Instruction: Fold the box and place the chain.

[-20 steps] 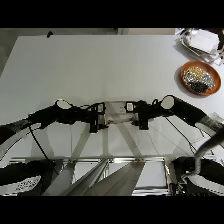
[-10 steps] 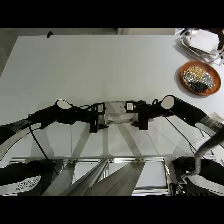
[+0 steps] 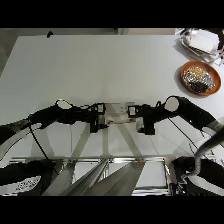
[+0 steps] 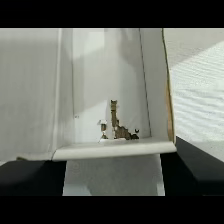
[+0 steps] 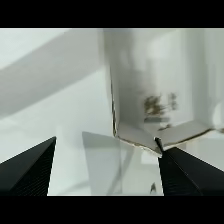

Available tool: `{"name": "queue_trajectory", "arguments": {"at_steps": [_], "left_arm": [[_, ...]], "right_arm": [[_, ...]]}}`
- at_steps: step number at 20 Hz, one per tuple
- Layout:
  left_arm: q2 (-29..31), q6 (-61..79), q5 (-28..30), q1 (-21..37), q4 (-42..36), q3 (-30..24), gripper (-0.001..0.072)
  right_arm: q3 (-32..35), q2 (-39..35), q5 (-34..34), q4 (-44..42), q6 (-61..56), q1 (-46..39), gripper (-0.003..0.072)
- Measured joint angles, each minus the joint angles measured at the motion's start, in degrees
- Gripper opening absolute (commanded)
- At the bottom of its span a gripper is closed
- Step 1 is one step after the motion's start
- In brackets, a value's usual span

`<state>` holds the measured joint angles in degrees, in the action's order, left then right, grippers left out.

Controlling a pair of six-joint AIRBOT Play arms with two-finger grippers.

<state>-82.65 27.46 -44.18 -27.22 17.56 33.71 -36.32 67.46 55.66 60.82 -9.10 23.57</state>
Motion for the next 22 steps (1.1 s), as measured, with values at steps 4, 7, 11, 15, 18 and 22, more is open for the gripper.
{"name": "queue_trajectory", "arguments": {"at_steps": [4,7,11,15,18,22], "left_arm": [[0.0,0.0,-0.1,0.0,0.0,0.0,0.0209],[0.0,0.0,-0.1,0.0,0.0,0.0,0.0209],[0.0,0.0,-0.2,0.0,0.0,0.0,0.0208],[0.0,-0.1,-0.2,0.0,0.0,0.0,0.0208],[0.0,-0.1,-0.2,0.0,0.0,0.0,0.0208],[0.0,-0.2,-0.2,0.0,0.0,0.0,0.0208]], "right_arm": [[-0.5,-2.5,5.5,6.5,-6.5,0.0,0.0131],[-1.0,-5.5,7.4,2.1,-4.6,0.0,0.0017],[-1.3,-7.9,-0.2,-12.5,0.9,0.0,0.0017],[-1.4,-6.1,-14.7,-21.9,2.8,0.0,0.0014],[-1.4,-1.6,-22.3,-24.6,2.9,0.0,0.0016],[-1.4,4.0,-25.4,-25.7,2.9,0.0,0.0016]]}}
